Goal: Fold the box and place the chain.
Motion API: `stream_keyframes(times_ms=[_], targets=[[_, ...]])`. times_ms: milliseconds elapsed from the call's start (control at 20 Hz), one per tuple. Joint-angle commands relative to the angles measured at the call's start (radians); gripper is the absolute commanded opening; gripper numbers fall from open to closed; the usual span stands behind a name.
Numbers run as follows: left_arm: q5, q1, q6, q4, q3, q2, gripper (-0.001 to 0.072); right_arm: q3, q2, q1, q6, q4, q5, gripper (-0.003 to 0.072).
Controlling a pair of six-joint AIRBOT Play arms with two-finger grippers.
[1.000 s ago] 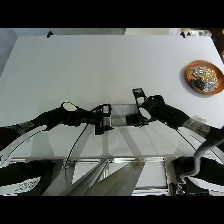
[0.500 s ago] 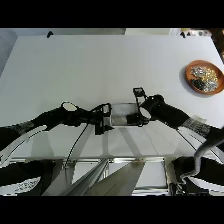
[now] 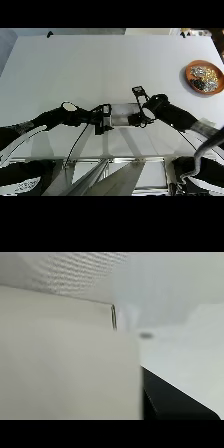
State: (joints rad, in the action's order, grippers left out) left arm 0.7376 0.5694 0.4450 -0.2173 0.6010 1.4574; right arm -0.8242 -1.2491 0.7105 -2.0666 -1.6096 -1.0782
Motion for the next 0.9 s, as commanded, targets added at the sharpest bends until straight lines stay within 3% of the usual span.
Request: stream_keyframes(times_ms=[0, 100, 150, 350, 600, 850], targets=[[0.000, 0.000, -0.001, 0.000, 0.000, 0.000, 0.0134, -0.018, 0.113, -0.043, 0.129, -0.017, -0.128, 0.0357], [0.000, 0.000, -0.001, 0.000, 0.000, 0.000, 0.0134, -0.071, 0.181, -0.114, 0.236, -0.020, -0.217, 0.0345], [0.000, 0.000, -0.001, 0.000, 0.000, 0.000, 0.0134, -0.109, 0.201, -0.163, 0.285, -0.031, -0.238, 0.0299], [0.000, 0.000, -0.001, 0.000, 0.000, 0.000, 0.0134, -0.277, 0.175, -0.443, 0.479, -0.035, -0.174, 0.0293], [0.000, 0.000, -0.001, 0.000, 0.000, 0.000, 0.0134, -0.479, -0.060, -0.811, 0.583, -0.032, -0.025, 0.0294], [0.000, 0.000, -0.001, 0.000, 0.000, 0.000, 0.0134, -0.704, -0.337, -1.017, 0.583, -0.032, -0.019, 0.0290]])
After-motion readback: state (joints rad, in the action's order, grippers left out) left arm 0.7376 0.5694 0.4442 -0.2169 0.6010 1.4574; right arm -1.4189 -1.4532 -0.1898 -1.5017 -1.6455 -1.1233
